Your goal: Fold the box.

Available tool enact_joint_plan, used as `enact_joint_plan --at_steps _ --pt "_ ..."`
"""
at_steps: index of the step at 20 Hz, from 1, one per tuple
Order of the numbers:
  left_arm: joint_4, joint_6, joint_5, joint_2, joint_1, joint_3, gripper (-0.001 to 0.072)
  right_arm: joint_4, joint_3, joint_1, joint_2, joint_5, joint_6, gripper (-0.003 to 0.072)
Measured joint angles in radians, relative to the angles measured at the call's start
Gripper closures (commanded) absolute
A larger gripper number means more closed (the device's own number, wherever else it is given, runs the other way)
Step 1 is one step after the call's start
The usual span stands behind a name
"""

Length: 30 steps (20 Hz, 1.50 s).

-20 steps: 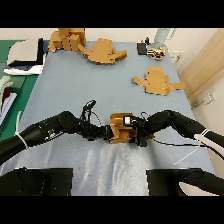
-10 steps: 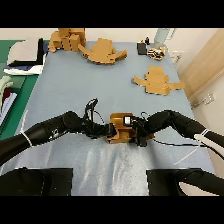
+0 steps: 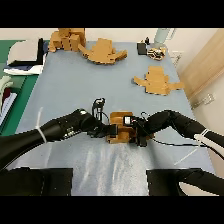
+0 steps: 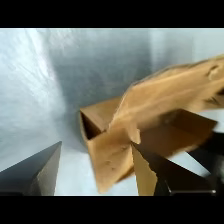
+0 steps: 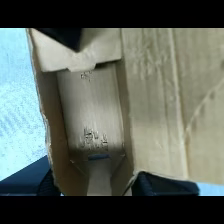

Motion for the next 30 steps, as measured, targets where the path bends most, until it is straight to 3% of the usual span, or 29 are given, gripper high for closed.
enact_joint_plan --at_steps 4,16,17,18,19,22,24,26,30 --pt "0.127 -0.099 -0.097 -0.079 -0.054 0.100 0.0059 0.000 0.000 0.000 0.000 0.000 0.000 0.0174" --pt "0.279 -0.286 -0.403 -0.288 -0.153 0.359 0.0059 0.000 0.000 0.000 0.000 0.000 0.000 0.0175" --pt "0.279 -0.294 -0.415 -0.298 -0.155 0.369 0.0141 0.000 0.000 0.000 0.000 0.000 0.000 0.0175" --pt "0.281 -0.303 -0.423 -0.305 -0.156 0.377 0.0329 0.000 0.000 0.000 0.000 0.000 0.000 0.0175" --pt "0.283 -0.314 -0.430 -0.310 -0.157 0.383 0.0433 0.000 0.000 0.000 0.000 0.000 0.000 0.0175" --pt "0.272 -0.346 -0.426 -0.318 -0.160 0.391 0.0435 0.000 0.000 0.000 0.000 0.000 0.000 0.0175" --pt "0.264 -0.357 -0.408 -0.321 -0.160 0.394 0.0610 0.000 0.000 0.000 0.000 0.000 0.000 0.0174" --pt "0.263 -0.372 -0.412 -0.324 -0.159 0.395 0.0694 0.000 0.000 0.000 0.000 0.000 0.001 0.0174" --pt "0.251 -0.378 -0.409 -0.328 -0.161 0.397 0.0694 0.000 0.000 0.000 0.000 0.000 0.000 0.0175"
